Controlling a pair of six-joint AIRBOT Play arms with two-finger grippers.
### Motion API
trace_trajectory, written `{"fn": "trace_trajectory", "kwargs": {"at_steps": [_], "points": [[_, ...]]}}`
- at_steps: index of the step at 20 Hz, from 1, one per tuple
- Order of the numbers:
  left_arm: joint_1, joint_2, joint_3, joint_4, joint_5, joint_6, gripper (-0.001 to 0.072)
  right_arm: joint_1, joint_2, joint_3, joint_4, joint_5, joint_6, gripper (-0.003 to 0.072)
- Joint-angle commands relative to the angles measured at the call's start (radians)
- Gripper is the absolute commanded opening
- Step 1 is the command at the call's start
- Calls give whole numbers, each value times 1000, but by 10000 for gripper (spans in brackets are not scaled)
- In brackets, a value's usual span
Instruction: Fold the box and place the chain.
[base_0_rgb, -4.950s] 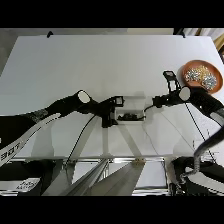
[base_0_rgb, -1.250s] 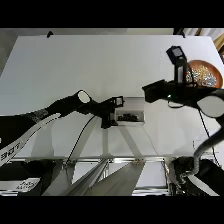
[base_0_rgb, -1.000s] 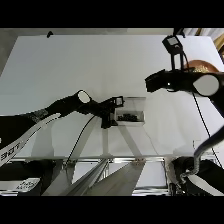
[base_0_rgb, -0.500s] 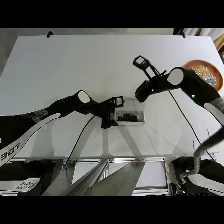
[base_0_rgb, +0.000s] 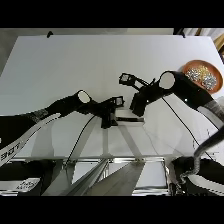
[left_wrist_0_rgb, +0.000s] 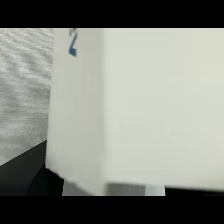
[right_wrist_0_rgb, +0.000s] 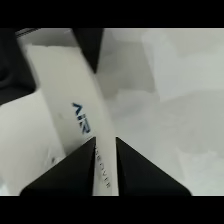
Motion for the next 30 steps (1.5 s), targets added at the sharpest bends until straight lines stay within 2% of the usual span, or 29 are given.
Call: {"fn": "trace_trajectory", "kwargs": {"at_steps": [1,2,5,11,16,23,29,30], "points": [[0,1,0,0,0,0,154,8,49,-7,-5,81,-19,292],[0,1,0,0,0,0,154,9,67,-17,-4,93,-38,328],[0,1,0,0,0,0,154,26,97,-51,-5,107,-123,318],[0,1,0,0,0,0,154,56,97,-61,-12,-11,-121,319],[0,1,0,0,0,0,154,56,97,-63,-55,-24,-111,317],[0,1,0,0,0,0,154,56,97,-63,-58,-20,-111,217],[0,1,0,0,0,0,154,58,97,-80,-45,-16,-85,210],[0,1,0,0,0,0,154,66,97,-91,-49,-16,-85,142]]}}
